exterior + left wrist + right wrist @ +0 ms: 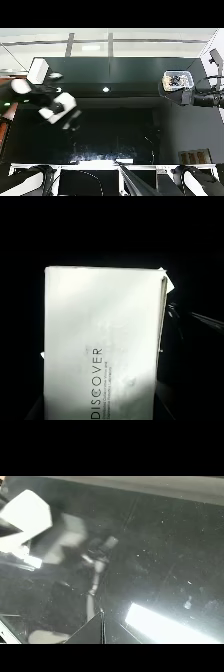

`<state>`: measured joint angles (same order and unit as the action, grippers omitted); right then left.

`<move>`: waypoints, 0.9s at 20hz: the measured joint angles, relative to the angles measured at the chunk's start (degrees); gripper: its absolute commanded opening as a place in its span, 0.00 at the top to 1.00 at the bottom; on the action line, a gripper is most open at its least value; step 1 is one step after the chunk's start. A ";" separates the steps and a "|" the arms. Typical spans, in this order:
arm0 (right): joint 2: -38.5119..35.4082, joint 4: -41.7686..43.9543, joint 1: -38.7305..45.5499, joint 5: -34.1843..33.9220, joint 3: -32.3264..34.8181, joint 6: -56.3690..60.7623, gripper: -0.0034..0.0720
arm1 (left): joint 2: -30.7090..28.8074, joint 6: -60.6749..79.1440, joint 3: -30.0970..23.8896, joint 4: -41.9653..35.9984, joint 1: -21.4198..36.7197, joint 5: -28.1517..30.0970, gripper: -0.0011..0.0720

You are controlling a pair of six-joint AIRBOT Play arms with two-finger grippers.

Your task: Fold the box and place the chain.

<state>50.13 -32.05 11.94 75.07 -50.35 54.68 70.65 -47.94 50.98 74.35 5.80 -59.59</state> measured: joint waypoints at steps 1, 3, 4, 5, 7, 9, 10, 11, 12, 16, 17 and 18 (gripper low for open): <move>-0.02 0.00 0.00 -0.17 0.00 0.00 0.94 | -0.24 -1.29 -0.33 -0.02 5.40 0.37 0.41; -0.02 0.02 0.00 -0.68 0.00 0.02 0.94 | -0.22 -3.74 0.00 -0.66 13.66 2.86 0.39; -0.02 0.02 0.00 -0.96 0.00 0.26 0.94 | 0.33 -4.57 0.85 -1.03 16.68 4.55 0.39; 0.00 0.04 0.00 -1.22 0.00 0.35 0.94 | 1.27 -5.03 2.14 -1.29 18.75 5.92 0.39; 0.00 0.04 -0.17 -1.62 0.00 0.59 0.94 | 4.70 -5.88 6.23 -1.64 21.35 8.11 0.39; -0.02 0.07 -0.76 -1.77 0.00 0.72 0.94 | 9.25 -6.21 11.32 -2.16 22.43 9.51 0.40; 0.00 0.09 -1.20 -1.86 0.00 0.72 0.94 | 11.67 -6.32 13.92 -2.36 22.69 9.66 0.39; 0.00 0.09 -1.68 -1.88 0.00 0.74 0.94 | 13.97 -6.36 16.17 -2.43 22.77 9.97 0.39; -0.02 0.09 -2.27 -2.05 0.00 0.79 0.94 | 16.04 -6.45 18.25 -2.67 22.77 10.21 0.39; -0.02 0.09 -4.57 -3.74 0.00 0.87 0.94 | 23.26 -6.36 23.85 -3.76 21.29 10.56 0.25; 0.00 0.07 -4.98 -4.33 0.00 0.90 0.94 | 24.28 -6.19 24.46 -3.74 20.79 10.78 0.01; -0.02 0.07 -5.31 -4.76 0.00 0.96 0.94 | 25.11 -6.25 24.96 -3.72 20.20 11.93 0.01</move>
